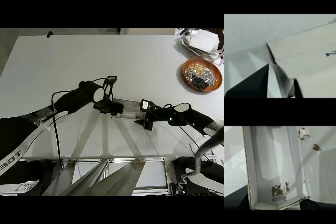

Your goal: Fold the box and place the chain.

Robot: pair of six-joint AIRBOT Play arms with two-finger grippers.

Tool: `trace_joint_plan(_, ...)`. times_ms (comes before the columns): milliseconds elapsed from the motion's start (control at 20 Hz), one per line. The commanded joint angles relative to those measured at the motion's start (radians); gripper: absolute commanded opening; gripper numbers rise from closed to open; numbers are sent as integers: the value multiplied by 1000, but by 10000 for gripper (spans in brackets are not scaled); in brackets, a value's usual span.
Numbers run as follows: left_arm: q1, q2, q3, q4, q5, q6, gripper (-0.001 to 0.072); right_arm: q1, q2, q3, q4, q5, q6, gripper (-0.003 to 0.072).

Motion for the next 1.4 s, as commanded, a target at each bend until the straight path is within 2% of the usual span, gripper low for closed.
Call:
trace_joint_plan(0, -40, -35, 23, 34, -21, -98, 189, 0, 1, 0, 0, 0, 0, 342)
trace_joint_plan(50, -47, -45, 34, 34, -27, -117, 148, 0, 1, 0, 0, 0, 0, 342)
trace_joint_plan(100, -51, -53, 48, 34, -32, -132, 66, 0, 1, 0, 0, 0, 0, 342)
trace_joint_plan(200, -56, -68, 83, 38, -66, -151, 10, 0, 1, 0, 0, 0, 0, 342)
trace_joint_plan(250, -55, -78, 101, 47, -94, -176, 12, 0, 1, 0, 0, 0, 0, 342)
trace_joint_plan(300, -55, -85, 114, 58, -116, -196, 63, 0, 1, 0, 0, 0, 0, 342)
trace_joint_plan(350, -57, -89, 118, 62, -123, -207, 188, 0, 1, 0, 0, 0, 0, 342)
trace_joint_plan(400, -61, -92, 118, 69, -122, -217, 222, 0, 1, 0, 0, 0, 0, 342)
trace_joint_plan(450, -66, -96, 118, 80, -122, -225, 222, 0, 1, 0, 0, 0, 0, 342)
trace_joint_plan(800, -102, -144, 118, 124, -121, -276, 205, 0, 1, 0, 0, 0, 0, 342)
trace_joint_plan(850, -105, -147, 118, 124, -121, -276, 157, 0, 1, 0, 0, 0, 0, 342)
trace_joint_plan(900, -105, -147, 118, 124, -121, -276, 70, 0, 1, 0, 0, 0, 0, 342)
trace_joint_plan(1000, -105, -145, 118, 124, -122, -276, 2, 0, 1, 0, 0, 0, 0, 342)
trace_joint_plan(1200, -103, -145, 118, 115, -126, -279, 2, 0, 1, 0, 0, 0, 0, 342)
trace_joint_plan(1250, -102, -143, 118, 107, -125, -278, 26, 0, 1, 0, 0, 0, 0, 342)
trace_joint_plan(1300, -101, -138, 118, 105, -125, -278, 111, 0, 1, 0, 0, 0, 0, 342)
trace_joint_plan(1350, -93, -129, 118, 98, -125, -267, 263, 0, 1, 0, 0, 0, 0, 342)
